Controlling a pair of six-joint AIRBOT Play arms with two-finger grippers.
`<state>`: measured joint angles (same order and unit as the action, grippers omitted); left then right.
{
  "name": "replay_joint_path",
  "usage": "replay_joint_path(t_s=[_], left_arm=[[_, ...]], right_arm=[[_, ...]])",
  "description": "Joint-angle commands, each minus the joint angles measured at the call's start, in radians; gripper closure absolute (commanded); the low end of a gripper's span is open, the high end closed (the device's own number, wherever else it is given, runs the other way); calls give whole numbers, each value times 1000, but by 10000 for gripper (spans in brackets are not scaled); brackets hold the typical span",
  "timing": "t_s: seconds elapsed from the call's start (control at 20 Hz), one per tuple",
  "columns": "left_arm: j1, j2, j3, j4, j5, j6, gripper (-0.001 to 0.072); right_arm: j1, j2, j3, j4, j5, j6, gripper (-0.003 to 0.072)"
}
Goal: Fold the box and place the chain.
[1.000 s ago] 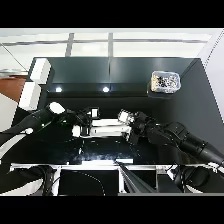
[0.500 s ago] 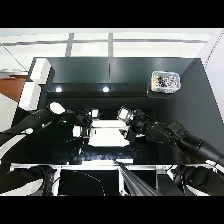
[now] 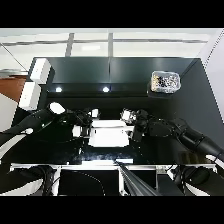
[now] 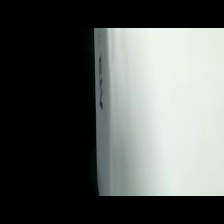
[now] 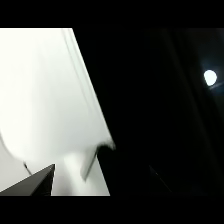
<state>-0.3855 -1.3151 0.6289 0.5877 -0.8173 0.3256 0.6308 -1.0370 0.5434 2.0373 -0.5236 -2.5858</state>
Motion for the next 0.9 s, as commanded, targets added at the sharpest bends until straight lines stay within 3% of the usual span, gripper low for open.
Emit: replay_joint_path(t_s=[0.0, 0.1, 0.2, 0.6, 0.85], left_arm=[[0, 0, 1, 0, 4, -8, 680], [0, 0, 1, 0, 5, -8, 680], [0, 0, 1, 0, 5, -8, 680], [0, 0, 1, 0, 4, -8, 680], [0, 0, 1, 0, 4, -8, 680]], right_arm=[[-44, -1, 0, -78, -196, -11, -14], [-42, -1, -6, -48, -276, -16, -13], [-35, -1, -28, 14, -285, -19, -14], [175, -47, -39, 61, 32, 108, -13], [174, -36, 8, 43, 51, 190, -13]])
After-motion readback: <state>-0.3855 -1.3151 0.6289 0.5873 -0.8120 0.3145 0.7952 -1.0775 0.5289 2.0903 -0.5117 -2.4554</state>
